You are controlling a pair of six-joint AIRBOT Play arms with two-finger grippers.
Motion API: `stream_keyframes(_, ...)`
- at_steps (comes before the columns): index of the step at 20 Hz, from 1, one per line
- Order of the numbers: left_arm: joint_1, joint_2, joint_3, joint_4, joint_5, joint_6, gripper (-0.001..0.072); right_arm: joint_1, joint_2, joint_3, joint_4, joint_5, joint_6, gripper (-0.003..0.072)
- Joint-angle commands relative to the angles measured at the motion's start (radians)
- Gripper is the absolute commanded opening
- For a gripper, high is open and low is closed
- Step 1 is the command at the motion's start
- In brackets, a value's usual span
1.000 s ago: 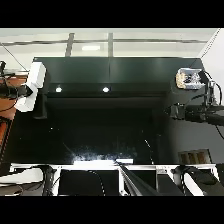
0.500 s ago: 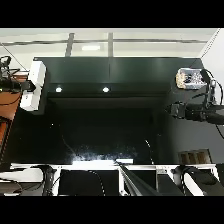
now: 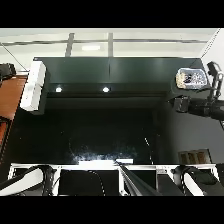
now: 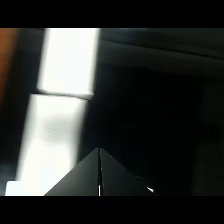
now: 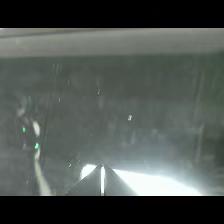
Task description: Fold the box and place the chain.
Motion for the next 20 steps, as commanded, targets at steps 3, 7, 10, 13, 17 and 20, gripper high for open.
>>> stream_keyframes(3, -0.245, 0.183, -0.126, -0.066, -0.010, -0.068, 0.0021, 0.000, 0.000, 0.135, -0.192, -0.013, -0.013, 0.0014)
stream_keyframes(7, -0.445, 0.326, -0.363, -0.048, 0.176, -0.124, 0.0022, 0.000, -0.002, 0.132, -0.305, -0.041, -0.014, 0.0014)
stream_keyframes(10, -0.494, 0.396, -0.514, -0.041, 0.272, -0.141, 0.0022, 0.000, -0.002, 0.045, -0.391, -0.151, -0.014, 0.0013)
stream_keyframes(13, -0.506, 0.446, -0.626, -0.020, 0.340, -0.141, 0.0022, 0.000, -0.002, -0.076, -0.391, -0.327, -0.014, 0.0014)
stream_keyframes(17, -0.496, 0.465, -0.639, 0.070, 0.327, -0.140, 0.0023, 0.000, -0.002, -0.092, -0.382, -0.335, -0.014, 0.0014)
stream_keyframes(20, -0.504, 0.514, -0.643, 0.049, 0.314, -0.142, 0.0023, 0.000, -0.002, -0.092, -0.382, -0.335, -0.014, 0.0015)
